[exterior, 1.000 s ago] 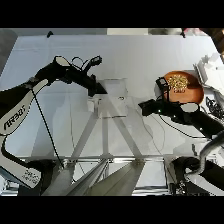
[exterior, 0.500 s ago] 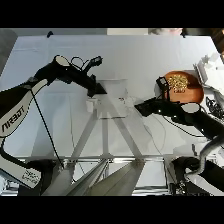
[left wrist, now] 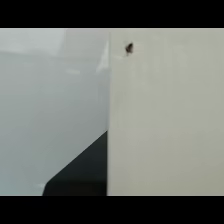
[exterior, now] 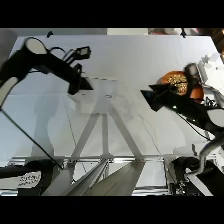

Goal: Fold the box and place the chain.

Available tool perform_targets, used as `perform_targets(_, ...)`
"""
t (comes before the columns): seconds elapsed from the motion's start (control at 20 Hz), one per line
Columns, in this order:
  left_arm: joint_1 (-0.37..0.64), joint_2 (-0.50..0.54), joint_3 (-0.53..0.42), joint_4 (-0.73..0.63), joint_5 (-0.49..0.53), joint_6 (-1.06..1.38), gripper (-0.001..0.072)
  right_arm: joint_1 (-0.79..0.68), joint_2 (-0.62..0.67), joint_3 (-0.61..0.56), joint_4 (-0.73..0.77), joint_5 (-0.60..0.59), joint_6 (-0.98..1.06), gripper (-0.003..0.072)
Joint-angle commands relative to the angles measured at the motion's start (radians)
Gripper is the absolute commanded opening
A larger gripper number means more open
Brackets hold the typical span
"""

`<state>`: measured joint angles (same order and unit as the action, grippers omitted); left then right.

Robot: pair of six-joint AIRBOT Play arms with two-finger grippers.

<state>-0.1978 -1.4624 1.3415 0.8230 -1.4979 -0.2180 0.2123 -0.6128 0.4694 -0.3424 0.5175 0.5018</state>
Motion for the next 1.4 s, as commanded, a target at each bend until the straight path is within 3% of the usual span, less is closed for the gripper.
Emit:
perform_targets(0.0,0.015,0.104,-0.093,-0.033,-0.071,-0.051,-0.0001,0.0,0.161,0.003,-0.051,-0.041,0.034,0.0504)
perform_targets(0.15,-0.019,0.156,-0.306,-0.057,0.119,-0.004,-0.0001,0.0,0.213,0.003,-0.103,-0.058,0.091,0.0502)
perform_targets(0.3,-0.042,0.132,-0.476,-0.293,0.359,0.14,0.0004,0.0,0.209,0.003,-0.174,-0.059,0.148,0.0501)
perform_targets(0.55,-0.127,0.05,-0.498,-0.326,0.519,0.283,0.0008,0.0,0.209,0.003,-0.279,-0.058,0.21,0.0498)
perform_targets(0.65,-0.159,0.022,-0.497,-0.355,0.537,0.407,0.0006,0.0,0.209,0.003,-0.292,-0.059,0.209,0.0496)
perform_targets(0.8,-0.163,-0.02,-0.484,-0.425,0.532,0.398,0.0005,0.0,0.209,0.003,-0.296,-0.06,0.209,0.031)
perform_targets(0.85,-0.162,-0.035,-0.463,-0.408,0.511,0.396,0.0005,0.0,0.209,0.003,-0.306,-0.063,0.209,0.0294)
perform_targets(1.05,-0.163,-0.115,-0.309,-0.312,0.325,0.393,0.0006,0.0,0.209,0.003,-0.342,-0.07,0.209,0.0294)
perform_targets(1.15,-0.163,-0.154,-0.264,-0.313,0.33,0.397,0.0006,0.0,0.209,0.003,-0.363,-0.07,0.209,0.0294)
perform_targets(1.35,-0.163,-0.214,-0.263,-0.226,0.401,0.402,0.0007,0.0,0.209,0.003,-0.364,-0.07,0.209,0.0294)
